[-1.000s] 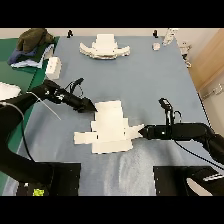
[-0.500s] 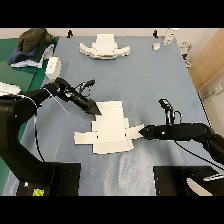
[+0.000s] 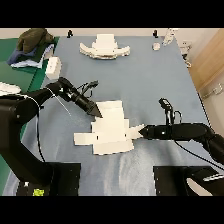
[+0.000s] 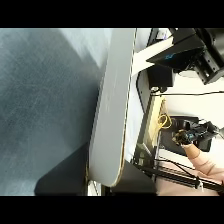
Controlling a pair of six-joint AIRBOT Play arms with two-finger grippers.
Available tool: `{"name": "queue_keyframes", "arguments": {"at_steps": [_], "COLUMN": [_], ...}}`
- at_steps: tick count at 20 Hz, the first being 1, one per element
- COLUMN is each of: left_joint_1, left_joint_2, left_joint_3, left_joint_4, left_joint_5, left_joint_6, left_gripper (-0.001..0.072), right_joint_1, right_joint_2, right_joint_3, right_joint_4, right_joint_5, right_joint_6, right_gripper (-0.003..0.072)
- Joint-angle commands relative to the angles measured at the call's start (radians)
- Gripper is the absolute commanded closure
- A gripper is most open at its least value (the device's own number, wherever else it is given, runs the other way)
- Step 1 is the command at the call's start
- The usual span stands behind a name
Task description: Fold the box.
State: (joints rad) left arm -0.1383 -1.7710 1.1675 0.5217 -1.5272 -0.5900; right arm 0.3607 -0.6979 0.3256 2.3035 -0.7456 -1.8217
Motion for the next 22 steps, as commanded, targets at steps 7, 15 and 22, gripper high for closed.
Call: {"name": "queue_keyframes", "arguments": {"at_steps": [7,15,22], "left_joint_1": [0.001,-0.048,-0.209], "left_joint_2": [-0.001,0.094,0.372], "left_joint_3": [0.000,0.011,-0.101], "left_joint_4": [0.020,0.000,0.014], "left_joint_5": [-0.019,0.062,0.354], "left_joint_6": [0.040,0.335,0.528], "left_gripper": [0.0699,0.0703,0.0707], "right_joint_1": [0.000,-0.008,-0.050], "right_joint_2": [0.001,0.001,0.001], "right_joint_3": [0.004,0.066,0.204], "right_joint_4": [-0.048,-0.742,-1.022], "right_joint_5": [0.041,0.050,0.054], "right_joint_6": [-0.004,0.399,0.831], "right_gripper": [0.0509,0.0443,0.0022]}}
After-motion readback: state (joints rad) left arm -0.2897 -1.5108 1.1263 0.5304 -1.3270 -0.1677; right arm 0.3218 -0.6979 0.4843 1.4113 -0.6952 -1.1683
